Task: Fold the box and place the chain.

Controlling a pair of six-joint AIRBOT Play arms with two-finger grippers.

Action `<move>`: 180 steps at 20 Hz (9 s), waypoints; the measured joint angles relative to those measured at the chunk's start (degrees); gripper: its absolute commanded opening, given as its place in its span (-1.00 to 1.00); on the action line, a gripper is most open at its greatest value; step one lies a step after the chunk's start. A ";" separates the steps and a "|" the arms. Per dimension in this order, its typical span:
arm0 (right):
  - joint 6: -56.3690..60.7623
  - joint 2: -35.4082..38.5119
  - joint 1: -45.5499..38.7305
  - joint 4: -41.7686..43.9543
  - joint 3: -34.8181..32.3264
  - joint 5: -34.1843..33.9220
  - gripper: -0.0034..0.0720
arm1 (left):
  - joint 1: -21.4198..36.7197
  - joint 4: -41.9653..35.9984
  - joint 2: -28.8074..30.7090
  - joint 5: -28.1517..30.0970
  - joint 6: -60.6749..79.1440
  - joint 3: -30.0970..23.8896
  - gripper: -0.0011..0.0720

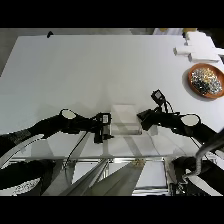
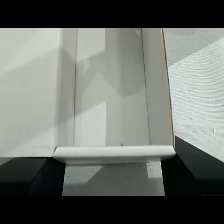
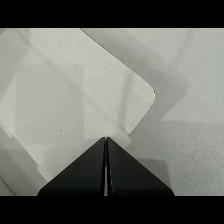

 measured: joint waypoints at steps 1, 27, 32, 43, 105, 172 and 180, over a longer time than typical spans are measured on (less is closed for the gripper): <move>1.38 0.33 -0.02 -1.62 0.83 1.25 -0.86 | 0.00 0.04 0.00 0.02 0.09 0.00 -0.22; -19.04 14.60 0.02 -32.89 -1.36 15.21 -0.35 | 0.00 0.07 0.00 0.02 0.15 0.00 -0.22; -21.29 12.68 0.02 -29.57 -2.45 13.97 -0.50 | 0.00 0.07 0.00 0.00 0.13 0.00 -0.22; -28.24 8.59 0.00 -19.23 -2.69 12.44 -0.49 | 0.00 0.07 0.00 0.00 0.15 0.00 -0.22; 51.93 -7.80 -14.60 -32.24 9.81 31.82 -0.86 | 0.00 0.07 0.00 -0.02 0.15 0.00 -0.22; 65.16 3.17 5.03 -33.64 9.77 20.94 -0.01 | 0.00 0.04 0.00 0.00 0.13 0.00 -0.22; 84.41 2.99 12.92 -44.11 11.58 16.96 -0.01 | 0.00 0.04 0.00 0.02 0.13 0.00 -0.22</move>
